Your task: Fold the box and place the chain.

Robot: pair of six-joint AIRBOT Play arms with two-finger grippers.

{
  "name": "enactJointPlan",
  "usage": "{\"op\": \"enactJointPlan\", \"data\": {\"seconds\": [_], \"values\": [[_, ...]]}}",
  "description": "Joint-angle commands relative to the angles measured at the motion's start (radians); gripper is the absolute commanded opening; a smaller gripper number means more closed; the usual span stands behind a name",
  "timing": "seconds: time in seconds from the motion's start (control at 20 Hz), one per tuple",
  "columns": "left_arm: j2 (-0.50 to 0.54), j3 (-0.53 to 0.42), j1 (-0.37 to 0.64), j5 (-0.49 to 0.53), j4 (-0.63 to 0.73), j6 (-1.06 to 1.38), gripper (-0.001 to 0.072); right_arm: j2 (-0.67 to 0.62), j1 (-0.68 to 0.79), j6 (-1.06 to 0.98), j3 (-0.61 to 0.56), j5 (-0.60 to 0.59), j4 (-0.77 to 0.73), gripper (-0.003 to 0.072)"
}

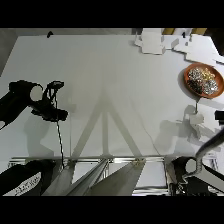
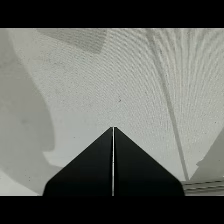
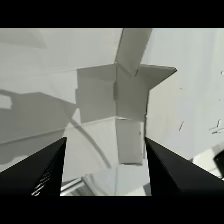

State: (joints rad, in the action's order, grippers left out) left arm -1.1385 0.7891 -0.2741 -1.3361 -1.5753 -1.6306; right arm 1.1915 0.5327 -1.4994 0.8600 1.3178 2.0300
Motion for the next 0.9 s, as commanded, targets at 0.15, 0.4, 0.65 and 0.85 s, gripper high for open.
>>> {"op": "enactJointPlan", "data": {"seconds": [0.15,0.4,0.65,0.85], "values": [[0.0,0.0,0.001,0.0,0.0,0.0,0.0009,0.056,0.119,-0.038,0.001,-0.037,0.058,0.0405],[0.0,0.0,0.001,0.0,0.0,0.0,0.0009,0.079,0.12,-0.064,0.001,-0.127,0.154,0.0249],[0.0,0.0,0.001,0.0,0.0,0.0,0.0009,0.072,0.083,-0.062,0.001,-0.061,0.163,0.0012],[0.0,0.0,0.001,0.0,0.0,0.0,0.0009,-0.037,-0.086,-0.005,0.001,-0.028,0.026,0.0012]]}}
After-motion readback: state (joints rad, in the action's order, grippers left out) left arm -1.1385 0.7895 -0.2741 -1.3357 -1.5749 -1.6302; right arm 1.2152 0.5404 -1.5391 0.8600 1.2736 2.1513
